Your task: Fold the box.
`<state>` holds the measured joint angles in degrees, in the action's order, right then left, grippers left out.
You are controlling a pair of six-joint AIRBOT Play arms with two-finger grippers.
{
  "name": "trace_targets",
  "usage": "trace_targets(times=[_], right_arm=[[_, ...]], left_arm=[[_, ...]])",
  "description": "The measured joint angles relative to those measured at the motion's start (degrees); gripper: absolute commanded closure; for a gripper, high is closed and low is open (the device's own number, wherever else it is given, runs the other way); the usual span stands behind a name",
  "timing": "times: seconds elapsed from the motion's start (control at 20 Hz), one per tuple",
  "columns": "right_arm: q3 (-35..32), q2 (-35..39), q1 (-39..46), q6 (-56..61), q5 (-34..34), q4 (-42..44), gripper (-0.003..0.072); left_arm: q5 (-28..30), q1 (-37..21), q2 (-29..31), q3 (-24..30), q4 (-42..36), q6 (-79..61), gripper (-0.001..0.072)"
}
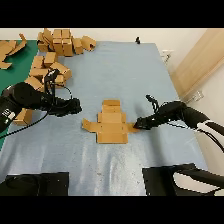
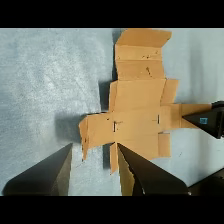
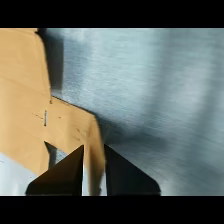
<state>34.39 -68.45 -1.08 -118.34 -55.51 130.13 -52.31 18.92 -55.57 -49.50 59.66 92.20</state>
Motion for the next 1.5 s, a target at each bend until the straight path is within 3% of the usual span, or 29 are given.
trace_targets(times=[0.1, 0.2, 0.5, 0.75, 0.9, 1.25, 1.5], right_arm=[[0.17, -0.24, -1.73, 0.00, -0.09, 0.74, 0.0533], [0.24, -0.37, -3.37, 0.00, -0.04, 1.49, 0.0678], [-0.50, 1.18, -5.66, -3.63, 1.92, 3.85, 0.0682], [-7.91, 10.34, -9.99, -10.34, 4.24, 9.33, 0.0682], [-11.02, 14.23, -11.61, -11.63, 5.86, 10.93, 0.0682], [-12.74, 16.35, -12.50, -12.50, 7.80, 12.09, 0.0682], [-12.90, 16.55, -12.57, -12.61, 8.07, 12.17, 0.0682]], left_arm=[[0.04, 0.00, 0.11, 0.04, 0.02, 0.15, 0.0292], [0.04, -0.04, 0.13, 0.11, 0.09, -0.39, 0.0292], [-0.44, -2.51, -2.21, 0.09, -1.70, -6.67, 0.0292], [-3.21, -8.44, -10.32, 0.09, -19.21, -26.25, 0.0291], [-4.09, -10.12, -16.13, 0.09, -25.75, -37.40, 0.0291], [-9.03, -10.54, -27.47, -0.48, -32.68, -51.10, 0.0291], [-11.28, -8.37, -33.79, -5.16, -35.91, -56.48, 0.0292]])
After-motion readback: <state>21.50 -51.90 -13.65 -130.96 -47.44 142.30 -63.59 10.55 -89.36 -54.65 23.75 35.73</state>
